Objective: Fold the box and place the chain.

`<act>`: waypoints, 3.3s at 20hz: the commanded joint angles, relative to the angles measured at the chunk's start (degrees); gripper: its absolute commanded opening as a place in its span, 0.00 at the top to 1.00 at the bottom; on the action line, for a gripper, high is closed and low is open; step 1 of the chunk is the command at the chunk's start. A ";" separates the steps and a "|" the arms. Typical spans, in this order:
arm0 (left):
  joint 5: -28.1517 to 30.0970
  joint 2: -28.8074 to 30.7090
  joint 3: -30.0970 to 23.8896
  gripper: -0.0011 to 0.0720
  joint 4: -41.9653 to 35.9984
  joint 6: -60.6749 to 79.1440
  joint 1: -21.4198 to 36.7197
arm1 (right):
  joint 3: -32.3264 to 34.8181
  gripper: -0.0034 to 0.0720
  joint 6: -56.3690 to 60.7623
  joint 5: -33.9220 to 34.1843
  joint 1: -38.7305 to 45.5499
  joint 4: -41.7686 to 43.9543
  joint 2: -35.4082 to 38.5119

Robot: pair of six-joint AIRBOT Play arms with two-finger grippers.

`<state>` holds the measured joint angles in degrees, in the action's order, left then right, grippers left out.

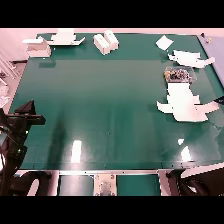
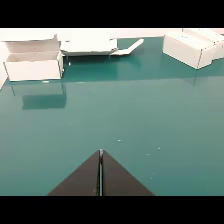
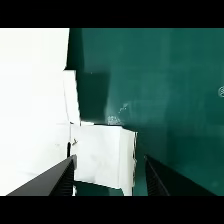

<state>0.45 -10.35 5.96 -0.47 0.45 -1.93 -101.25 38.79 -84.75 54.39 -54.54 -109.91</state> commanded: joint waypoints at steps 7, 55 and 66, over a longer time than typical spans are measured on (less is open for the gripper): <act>0.00 0.02 0.07 0.95 0.00 0.00 -0.04 | -0.31 0.26 -0.04 -3.06 -0.37 0.02 -2.16; -0.02 0.02 0.07 0.95 0.00 0.00 -0.04 | 3.48 0.95 -0.76 -20.74 -4.92 24.13 -9.11; 0.00 0.02 0.07 0.95 0.00 0.00 -0.04 | 27.43 0.96 -4.39 -5.40 -25.81 35.74 -1.86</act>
<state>0.45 -10.35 5.96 -0.47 0.43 -1.93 -79.42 34.79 -96.51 33.71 -25.19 -113.62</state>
